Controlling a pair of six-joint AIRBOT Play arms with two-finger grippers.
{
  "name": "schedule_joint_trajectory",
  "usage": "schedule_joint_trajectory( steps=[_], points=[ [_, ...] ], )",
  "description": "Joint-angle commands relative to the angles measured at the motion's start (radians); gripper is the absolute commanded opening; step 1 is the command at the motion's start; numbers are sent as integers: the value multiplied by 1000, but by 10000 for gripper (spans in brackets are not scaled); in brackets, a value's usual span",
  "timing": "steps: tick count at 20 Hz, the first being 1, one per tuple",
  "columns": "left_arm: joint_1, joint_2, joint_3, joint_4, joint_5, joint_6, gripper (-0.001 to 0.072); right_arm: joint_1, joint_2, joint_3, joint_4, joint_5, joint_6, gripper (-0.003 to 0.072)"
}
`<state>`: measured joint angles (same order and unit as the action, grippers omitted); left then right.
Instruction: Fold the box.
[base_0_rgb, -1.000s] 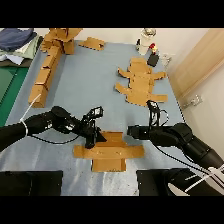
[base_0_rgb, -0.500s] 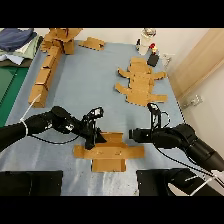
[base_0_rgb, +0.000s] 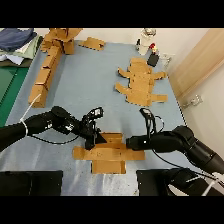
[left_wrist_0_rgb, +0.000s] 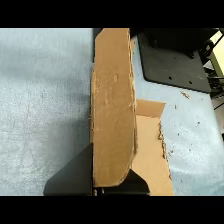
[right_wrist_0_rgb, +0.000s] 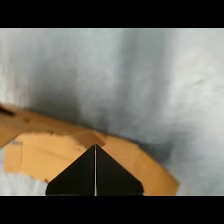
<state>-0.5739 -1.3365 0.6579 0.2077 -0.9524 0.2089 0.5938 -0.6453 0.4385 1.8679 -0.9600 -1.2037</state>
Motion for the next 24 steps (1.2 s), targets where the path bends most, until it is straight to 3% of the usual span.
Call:
schedule_joint_trajectory(
  steps=[1, 5, 9, 16, 24],
  points=[
    [0, 0, 0, -2, -1, 0, 12, 162, 43, 1, -68, -84, 89, 2],
    [0, 0, 0, -6, 2, 0, 12, 353, 100, 0, -300, -150, 327, 1],
    [2, 0, 7, -5, 47, 4, 12, 369, 118, 1, -460, -203, 378, 2],
    [2, 0, 79, 3, 127, 4, 12, 369, 129, 0, -504, -201, 377, 2],
    [0, -3, 56, 33, 122, 0, 12, 369, 129, 1, -527, -200, 377, 2]
  ],
)
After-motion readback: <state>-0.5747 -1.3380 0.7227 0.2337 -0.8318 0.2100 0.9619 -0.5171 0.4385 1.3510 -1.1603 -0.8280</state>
